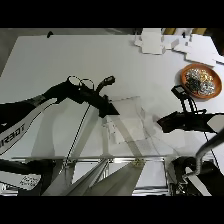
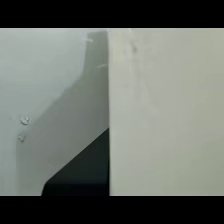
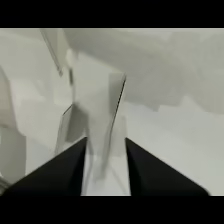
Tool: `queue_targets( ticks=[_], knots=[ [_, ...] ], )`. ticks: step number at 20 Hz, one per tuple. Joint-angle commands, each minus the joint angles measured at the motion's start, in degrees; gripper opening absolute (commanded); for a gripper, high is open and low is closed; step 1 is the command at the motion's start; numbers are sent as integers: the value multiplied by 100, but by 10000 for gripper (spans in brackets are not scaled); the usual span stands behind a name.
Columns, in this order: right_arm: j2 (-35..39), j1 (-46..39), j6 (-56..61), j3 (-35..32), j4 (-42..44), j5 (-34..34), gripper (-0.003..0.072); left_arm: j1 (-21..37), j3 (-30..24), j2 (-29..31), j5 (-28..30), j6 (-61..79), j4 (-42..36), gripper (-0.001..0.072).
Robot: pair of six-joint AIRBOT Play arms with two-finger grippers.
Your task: Fold the box and place the chain.
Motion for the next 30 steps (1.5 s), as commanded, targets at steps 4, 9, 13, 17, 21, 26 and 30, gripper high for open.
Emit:
queue_targets(
  ticks=[4, 9, 13, 17, 21, 26, 30],
  knots=[
    [11, 4, -22, 538, -15, 61, 442, -466, -4, 632, 334, 227, 1676, -4],
    [11, 4, -17, 538, -15, 138, 441, -664, -50, 632, 1637, 358, 1482, -5],
    [11, 4, -20, 538, -15, 136, 441, -763, -284, 632, 2238, 492, 1423, -5],
    [11, 4, -22, 535, -15, 133, 441, -811, -393, 625, 2310, 557, 1423, -3],
    [11, 4, -24, 535, -17, 136, 440, -813, -393, 625, 2319, 710, 1416, -1],
    [11, 4, -24, 535, -20, 138, 440, -811, -393, 625, 2317, 726, 1419, 1],
    [11, 4, -170, 535, -20, 160, 436, -811, -393, 625, 2312, 721, 1421, 2]
  ],
)
